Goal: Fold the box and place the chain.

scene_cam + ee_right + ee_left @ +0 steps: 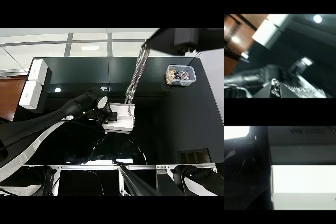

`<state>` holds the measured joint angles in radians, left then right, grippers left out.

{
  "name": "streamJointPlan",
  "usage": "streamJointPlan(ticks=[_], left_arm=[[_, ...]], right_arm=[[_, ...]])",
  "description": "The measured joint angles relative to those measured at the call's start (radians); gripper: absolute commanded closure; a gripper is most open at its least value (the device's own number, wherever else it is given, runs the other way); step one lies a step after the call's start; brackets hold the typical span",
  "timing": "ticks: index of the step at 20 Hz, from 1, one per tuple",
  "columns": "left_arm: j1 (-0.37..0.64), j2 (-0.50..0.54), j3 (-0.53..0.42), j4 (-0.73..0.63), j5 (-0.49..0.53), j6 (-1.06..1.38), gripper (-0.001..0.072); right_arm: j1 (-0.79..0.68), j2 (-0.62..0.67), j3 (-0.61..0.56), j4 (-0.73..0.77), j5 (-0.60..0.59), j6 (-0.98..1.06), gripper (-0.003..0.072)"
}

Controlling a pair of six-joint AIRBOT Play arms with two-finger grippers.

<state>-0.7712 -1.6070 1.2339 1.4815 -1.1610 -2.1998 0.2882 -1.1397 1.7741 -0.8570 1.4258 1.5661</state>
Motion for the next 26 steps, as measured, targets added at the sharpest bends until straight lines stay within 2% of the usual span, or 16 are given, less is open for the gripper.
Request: streamJointPlan(ticks=[5,9,15,18,24,25,26], left_arm=[[0.000,0.000,0.000,0.002,0.000,0.000,0.0680],[0.000,0.000,0.000,0.002,0.000,0.000,0.0680],[0.000,0.000,0.000,0.002,0.000,0.000,0.0680],[0.000,0.000,0.000,0.002,0.000,0.000,0.0680],[0.000,0.000,0.000,0.002,0.000,0.000,0.0680],[0.000,0.000,0.000,0.002,0.000,0.000,0.0680],[0.000,0.000,0.000,0.002,0.000,0.000,0.0680]], right_arm=[[0.003,0.023,-0.155,-0.047,0.018,0.009,0.0676],[0.044,0.034,-0.288,-0.024,-0.043,0.009,0.0676],[0.109,0.037,-0.384,0.013,-0.126,-0.006,0.0676],[0.116,0.037,-0.468,0.013,-0.154,-0.009,0.0676],[0.121,0.032,-0.729,-0.026,-0.335,0.008,0.0672],[0.121,0.031,-0.761,-0.027,-0.362,0.013,0.0638],[0.121,0.029,-0.787,-0.032,-0.383,0.015,0.0380]])
